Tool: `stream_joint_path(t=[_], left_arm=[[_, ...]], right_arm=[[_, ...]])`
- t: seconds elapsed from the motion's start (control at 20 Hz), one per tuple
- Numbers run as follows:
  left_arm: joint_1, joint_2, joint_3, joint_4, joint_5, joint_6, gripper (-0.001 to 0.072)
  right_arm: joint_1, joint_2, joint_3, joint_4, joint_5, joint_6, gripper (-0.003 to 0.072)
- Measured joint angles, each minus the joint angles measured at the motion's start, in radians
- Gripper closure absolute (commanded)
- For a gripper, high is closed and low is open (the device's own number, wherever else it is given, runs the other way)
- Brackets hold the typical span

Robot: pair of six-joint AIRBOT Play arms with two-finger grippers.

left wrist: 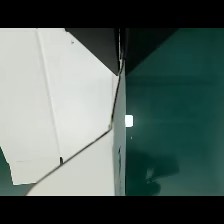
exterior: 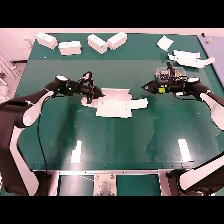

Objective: Fold the box and place the chain.

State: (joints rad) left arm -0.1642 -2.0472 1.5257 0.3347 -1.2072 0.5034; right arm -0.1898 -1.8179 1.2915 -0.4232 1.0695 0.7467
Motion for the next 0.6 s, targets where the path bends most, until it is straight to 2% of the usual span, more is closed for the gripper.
stream_joint_path(t=[0.6], left_arm=[[0.000,-0.001,-0.004,0.022,-0.002,0.019,0.0686]], right_arm=[[0.000,0.000,0.000,0.000,-0.005,-0.021,0.0394]])
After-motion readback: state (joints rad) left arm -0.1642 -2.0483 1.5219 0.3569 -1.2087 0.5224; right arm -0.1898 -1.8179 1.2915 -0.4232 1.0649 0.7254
